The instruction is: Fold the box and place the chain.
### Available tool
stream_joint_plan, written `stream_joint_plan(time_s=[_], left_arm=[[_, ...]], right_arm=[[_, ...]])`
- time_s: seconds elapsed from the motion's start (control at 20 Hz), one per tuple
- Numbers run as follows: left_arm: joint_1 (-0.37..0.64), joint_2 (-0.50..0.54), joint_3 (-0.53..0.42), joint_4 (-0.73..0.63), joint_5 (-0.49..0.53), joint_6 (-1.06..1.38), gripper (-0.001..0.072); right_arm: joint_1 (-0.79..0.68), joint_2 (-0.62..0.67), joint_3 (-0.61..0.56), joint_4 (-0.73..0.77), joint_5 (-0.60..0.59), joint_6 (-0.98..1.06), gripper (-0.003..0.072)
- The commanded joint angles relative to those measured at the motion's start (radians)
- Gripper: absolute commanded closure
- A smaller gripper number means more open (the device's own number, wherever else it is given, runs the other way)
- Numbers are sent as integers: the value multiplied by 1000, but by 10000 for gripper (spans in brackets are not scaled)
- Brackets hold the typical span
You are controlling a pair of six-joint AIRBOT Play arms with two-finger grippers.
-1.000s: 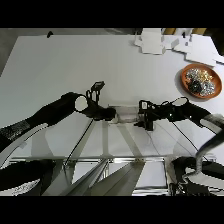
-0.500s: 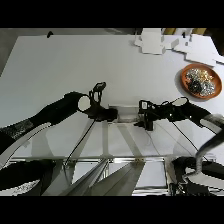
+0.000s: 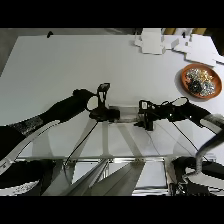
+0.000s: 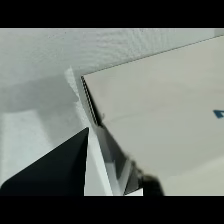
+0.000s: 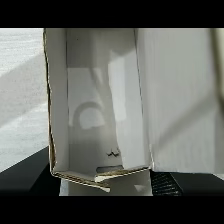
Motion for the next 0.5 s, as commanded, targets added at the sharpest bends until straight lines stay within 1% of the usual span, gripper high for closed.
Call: stream_joint_plan(time_s=[0.0, 0.1, 0.15, 0.2, 0.3, 0.35, 0.4, 0.45], left_arm=[[-28, -46, 49, 55, -66, -39, 372], [-44, -77, 84, 69, -91, -66, 381], [-45, -85, 87, 72, -90, -80, 382], [-45, -92, 87, 82, -90, -103, 402], [-48, -97, 87, 124, -109, -150, 404], [-49, -97, 87, 148, -112, -169, 422], [-49, -97, 87, 159, -111, -182, 461], [-49, -98, 87, 158, -106, -183, 461]], right_arm=[[0, -1, 0, 0, 0, 0, 274], [0, -1, 0, 0, 0, 0, 274], [0, -1, 0, 0, 0, 0, 274], [0, -1, 0, 0, 0, 0, 274], [0, -1, 0, 0, 0, 0, 274], [0, 0, 0, 0, 0, 0, 274], [0, -1, 0, 0, 0, 0, 274], [0, -1, 0, 0, 0, 0, 274]])
